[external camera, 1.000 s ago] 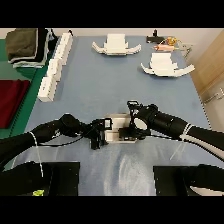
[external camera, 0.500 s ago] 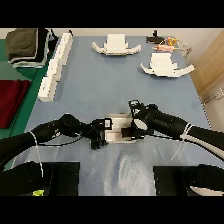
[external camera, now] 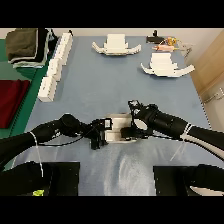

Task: Fold the box.

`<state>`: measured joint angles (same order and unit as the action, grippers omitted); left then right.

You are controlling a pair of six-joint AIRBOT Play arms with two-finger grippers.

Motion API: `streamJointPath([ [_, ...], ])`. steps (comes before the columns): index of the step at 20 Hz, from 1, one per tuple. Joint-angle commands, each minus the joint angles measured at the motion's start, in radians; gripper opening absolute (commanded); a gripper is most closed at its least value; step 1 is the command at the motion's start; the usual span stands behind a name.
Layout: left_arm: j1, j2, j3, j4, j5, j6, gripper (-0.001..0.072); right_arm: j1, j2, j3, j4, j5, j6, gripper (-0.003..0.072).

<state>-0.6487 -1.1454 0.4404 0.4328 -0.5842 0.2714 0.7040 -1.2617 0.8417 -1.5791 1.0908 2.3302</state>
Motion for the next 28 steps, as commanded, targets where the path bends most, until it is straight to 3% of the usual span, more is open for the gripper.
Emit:
streamJointPath([
  [1,0.0,0.0,0.0,0.0,0.0,0.0,0.0503,0.0,0.018,0.013,0.005,0.013,-0.001,0.0505],
  [8,0.0,0.0,0.0,0.0,0.0,0.0,0.0503,-0.051,0.182,0.105,-0.093,0.193,-0.003,0.05],
  [11,0.0,0.0,0.0,0.0,0.0,0.0,0.0503,-0.127,0.248,0.105,-0.102,0.225,-0.087,0.0121],
  [13,0.0,0.0,0.0,0.0,0.0,0.0,0.0503,-0.218,0.241,0.104,-0.1,0.231,-0.161,0.0023],
  [15,0.0,0.0,0.0,0.0,0.0,0.0,0.0503,-0.336,0.198,0.104,-0.048,0.214,-0.272,0.0004],
  [17,0.0,0.0,0.0,0.0,0.0,0.0,0.0503,-0.48,0.126,0.105,0.12,0.16,-0.455,0.0003],
  [21,0.0,0.0,0.0,0.0,0.0,0.0,0.0503,-0.757,-0.07,0.108,0.765,0.133,-0.896,0.0004],
  [23,0.0,0.0,0.0,0.0,0.0,0.0,0.0503,-0.82,-0.163,0.108,1.004,0.181,-1.02,0.0004],
  [25,0.0,0.0,0.0,0.0,0.0,0.0,0.0503,-0.824,-0.243,0.117,1.13,0.29,-1.11,0.0005],
  [28,0.0,0.0,0.0,0.0,0.0,0.0,0.0503,-0.787,-0.3,0.12,1.152,0.392,-1.188,0.0005],
])
